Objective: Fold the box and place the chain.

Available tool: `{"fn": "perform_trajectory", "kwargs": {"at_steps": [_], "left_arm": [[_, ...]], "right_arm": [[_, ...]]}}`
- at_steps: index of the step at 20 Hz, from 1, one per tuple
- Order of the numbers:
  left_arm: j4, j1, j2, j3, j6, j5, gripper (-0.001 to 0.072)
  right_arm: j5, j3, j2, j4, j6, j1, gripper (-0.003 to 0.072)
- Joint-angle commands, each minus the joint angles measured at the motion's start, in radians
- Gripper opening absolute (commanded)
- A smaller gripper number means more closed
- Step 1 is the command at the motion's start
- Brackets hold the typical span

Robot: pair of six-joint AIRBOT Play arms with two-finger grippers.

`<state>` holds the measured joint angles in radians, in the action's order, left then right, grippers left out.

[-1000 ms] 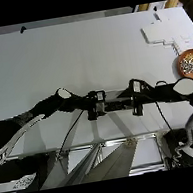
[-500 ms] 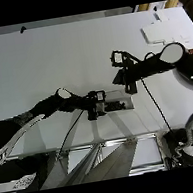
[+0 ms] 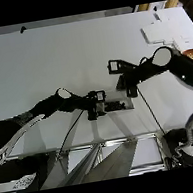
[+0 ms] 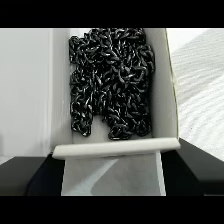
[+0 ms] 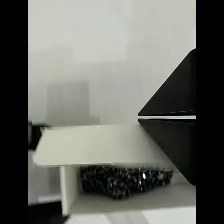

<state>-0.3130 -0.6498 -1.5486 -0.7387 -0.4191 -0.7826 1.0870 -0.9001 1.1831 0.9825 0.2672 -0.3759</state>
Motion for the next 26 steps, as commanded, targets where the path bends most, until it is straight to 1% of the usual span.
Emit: {"fn": "perform_trajectory", "kwargs": {"at_steps": [1, 2, 4, 5, 6, 7, 9, 14, 18, 20, 22, 23, 26], "left_arm": [[0.000, 0.000, 0.000, 0.000, 0.000, 0.000, 0.0208], [0.000, 0.000, 0.000, 0.000, 0.000, 0.000, 0.0208], [0.000, 0.000, 0.000, 0.000, 0.000, 0.000, 0.0208], [0.000, 0.000, 0.000, 0.000, 0.000, 0.001, 0.0208], [0.000, 0.000, 0.000, 0.000, 0.000, 0.000, 0.0208], [0.000, 0.000, 0.000, 0.000, 0.000, 0.000, 0.0208], [0.000, 0.000, 0.000, 0.000, 0.000, 0.000, 0.0208], [0.000, 0.000, 0.000, 0.000, 0.000, 0.000, 0.0208], [0.000, 0.000, 0.000, 0.000, 0.000, 0.000, 0.0208], [0.000, 0.000, 0.000, 0.000, 0.000, 0.000, 0.0208], [0.000, 0.000, 0.000, 0.000, 0.000, 0.000, 0.0208], [0.000, 0.000, 0.000, 0.000, 0.000, 0.000, 0.0208], [0.000, 0.000, 0.000, 0.000, 0.000, 0.000, 0.0208]], "right_arm": [[0.074, 0.018, -0.010, 0.008, 0.002, -0.052, 0.0045], [0.076, 0.019, -0.017, 0.008, 0.002, -0.067, 0.0061], [0.071, 0.035, -0.042, 0.008, -0.002, -0.101, 0.0067], [0.060, 0.054, -0.060, 0.008, -0.017, -0.121, 0.0133], [0.019, 0.080, -0.081, 0.009, -0.019, -0.140, 0.0206], [-0.021, 0.106, -0.103, 0.009, -0.019, -0.154, 0.0209], [-0.083, 0.146, -0.137, 0.009, -0.018, -0.167, 0.0247], [-0.114, 0.155, -0.142, 0.085, -0.017, -0.167, 0.0247], [-0.138, 0.155, -0.142, 0.087, -0.016, -0.167, 0.0244], [-0.137, 0.155, -0.142, 0.087, -0.016, -0.167, 0.0189], [-0.138, 0.156, -0.142, 0.087, -0.016, -0.167, 0.0151], [-0.139, 0.156, -0.142, 0.087, -0.016, -0.167, 0.0108], [-0.169, 0.156, -0.142, 0.087, -0.016, -0.167, 0.0100]]}}
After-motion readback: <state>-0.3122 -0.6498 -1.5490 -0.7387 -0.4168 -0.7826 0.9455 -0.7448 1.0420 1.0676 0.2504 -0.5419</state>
